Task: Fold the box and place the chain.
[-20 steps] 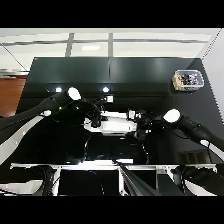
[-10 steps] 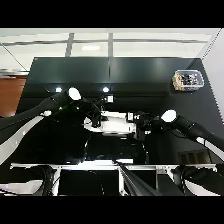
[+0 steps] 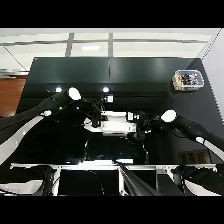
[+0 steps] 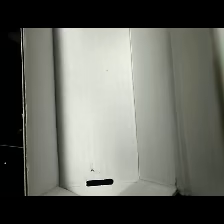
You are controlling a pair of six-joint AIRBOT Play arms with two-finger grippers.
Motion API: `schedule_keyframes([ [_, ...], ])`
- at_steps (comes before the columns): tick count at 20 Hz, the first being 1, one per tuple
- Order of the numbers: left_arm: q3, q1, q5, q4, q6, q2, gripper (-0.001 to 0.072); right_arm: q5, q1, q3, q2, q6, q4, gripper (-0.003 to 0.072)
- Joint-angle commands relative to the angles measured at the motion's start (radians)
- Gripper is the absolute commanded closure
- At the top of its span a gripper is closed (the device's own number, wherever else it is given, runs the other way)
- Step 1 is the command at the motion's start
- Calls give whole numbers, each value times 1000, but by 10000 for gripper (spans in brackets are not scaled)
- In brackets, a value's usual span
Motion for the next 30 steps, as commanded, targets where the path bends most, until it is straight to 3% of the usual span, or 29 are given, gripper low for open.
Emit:
schedule_keyframes([
  [1, 0, 0, -3, 1, 1, 0, 680, -11, -13, -1, -1, 0, 0, 25],
  [30, 0, 0, -2, 0, 1, 0, 679, -2, -27, -2, -21, -18, 12, 25],
])
